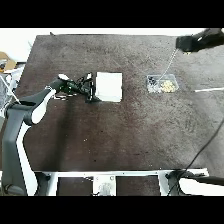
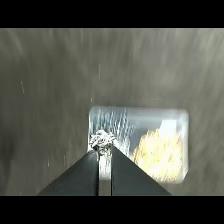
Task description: Fold the box and place the chain.
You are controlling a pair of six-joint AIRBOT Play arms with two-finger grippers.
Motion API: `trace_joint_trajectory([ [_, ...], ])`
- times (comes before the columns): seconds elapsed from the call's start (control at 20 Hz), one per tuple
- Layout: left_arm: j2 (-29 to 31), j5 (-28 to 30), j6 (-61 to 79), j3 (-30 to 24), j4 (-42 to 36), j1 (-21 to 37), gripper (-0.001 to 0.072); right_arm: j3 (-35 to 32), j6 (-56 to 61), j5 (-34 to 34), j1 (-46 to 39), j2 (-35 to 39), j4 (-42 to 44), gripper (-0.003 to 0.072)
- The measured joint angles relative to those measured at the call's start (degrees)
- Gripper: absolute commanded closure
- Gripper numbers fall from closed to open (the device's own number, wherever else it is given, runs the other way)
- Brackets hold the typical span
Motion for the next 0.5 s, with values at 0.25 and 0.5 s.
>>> trace_joint_trajectory([
  [0.25, 0.0, 0.0, 0.0, 0.0, 0.0, 0.0, 0.0318, 0.0, -2.2, -12.4, 4.7, 9.2, 0.2, 0.0685],
  [0.5, 0.0, 0.0, 0.0, 0.0, 0.0, 0.0, 0.0317, 0.0, -4.2, -23.0, 11.9, 13.1, 0.2, 0.0685],
])
